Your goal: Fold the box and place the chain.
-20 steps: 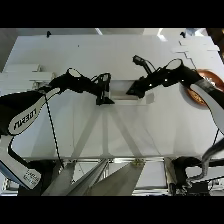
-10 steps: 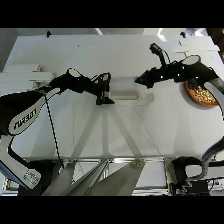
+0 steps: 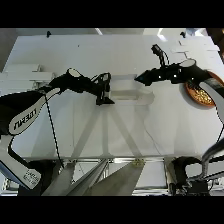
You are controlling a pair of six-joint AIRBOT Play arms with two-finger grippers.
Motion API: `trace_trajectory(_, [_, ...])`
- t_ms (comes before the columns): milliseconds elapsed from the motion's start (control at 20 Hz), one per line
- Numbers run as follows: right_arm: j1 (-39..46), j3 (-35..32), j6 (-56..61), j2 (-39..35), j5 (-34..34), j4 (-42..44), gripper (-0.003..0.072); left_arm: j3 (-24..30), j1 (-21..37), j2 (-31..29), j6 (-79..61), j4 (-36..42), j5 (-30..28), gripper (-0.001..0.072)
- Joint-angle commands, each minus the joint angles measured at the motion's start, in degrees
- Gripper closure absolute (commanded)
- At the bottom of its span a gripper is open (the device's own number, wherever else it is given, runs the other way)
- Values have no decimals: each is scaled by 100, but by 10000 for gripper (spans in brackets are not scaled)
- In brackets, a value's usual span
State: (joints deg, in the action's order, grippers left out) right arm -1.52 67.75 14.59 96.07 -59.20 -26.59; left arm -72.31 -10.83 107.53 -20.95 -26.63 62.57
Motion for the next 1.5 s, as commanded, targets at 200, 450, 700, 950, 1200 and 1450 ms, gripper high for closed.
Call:
trace_trajectory(200, [4, 4, -2, -326, -1097, -424, 674, -2, 2, 0, -4, 4, 4, 413])
trace_trajectory(450, [111, 2, 22, -1115, -1182, -1344, 667, -2, 2, 0, -4, 4, 4, 413])
trace_trajectory(700, [269, -66, 42, -1344, -1318, -2651, 488, -2, 2, 0, -4, 7, 4, 413])
trace_trajectory(950, [33, -769, -1075, -1344, -511, -2752, 320, -2, 2, 0, -4, 7, 4, 413])
trace_trajectory(1200, [-140, -1132, -3047, -1233, 127, -1781, 135, -2, 2, 0, -4, 7, 4, 413])
trace_trajectory(1450, [-240, -1132, -3469, -907, 181, -1499, 175, -2, 2, 0, -4, 7, 2, 413])
